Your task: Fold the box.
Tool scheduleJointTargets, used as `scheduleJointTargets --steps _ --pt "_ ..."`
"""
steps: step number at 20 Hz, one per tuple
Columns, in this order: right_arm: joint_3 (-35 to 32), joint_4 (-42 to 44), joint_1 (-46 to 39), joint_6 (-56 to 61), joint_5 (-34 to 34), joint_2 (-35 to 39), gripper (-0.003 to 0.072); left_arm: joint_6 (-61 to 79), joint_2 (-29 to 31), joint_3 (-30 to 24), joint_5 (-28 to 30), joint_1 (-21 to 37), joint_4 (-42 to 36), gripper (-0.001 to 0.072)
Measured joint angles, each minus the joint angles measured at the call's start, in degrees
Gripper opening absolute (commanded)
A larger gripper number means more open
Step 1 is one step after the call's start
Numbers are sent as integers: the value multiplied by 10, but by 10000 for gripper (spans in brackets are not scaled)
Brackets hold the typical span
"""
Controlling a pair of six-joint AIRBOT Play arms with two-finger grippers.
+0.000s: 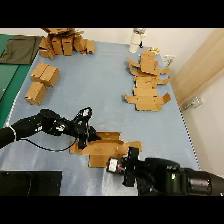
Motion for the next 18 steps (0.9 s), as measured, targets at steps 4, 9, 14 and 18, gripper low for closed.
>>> scheduleJointTargets --steps 4,9,14,18 --pt "-9 -55 55 64 -1 -45 391 0 0 0 0 0 0 11" --pt "-11 -76 70 87 -33 -74 491 0 0 0 0 0 0 11" --pt "-12 -85 65 93 -46 -81 491 0 0 0 0 0 0 11" --pt "-12 -86 65 93 -49 -82 491 0 0 0 0 0 0 12"
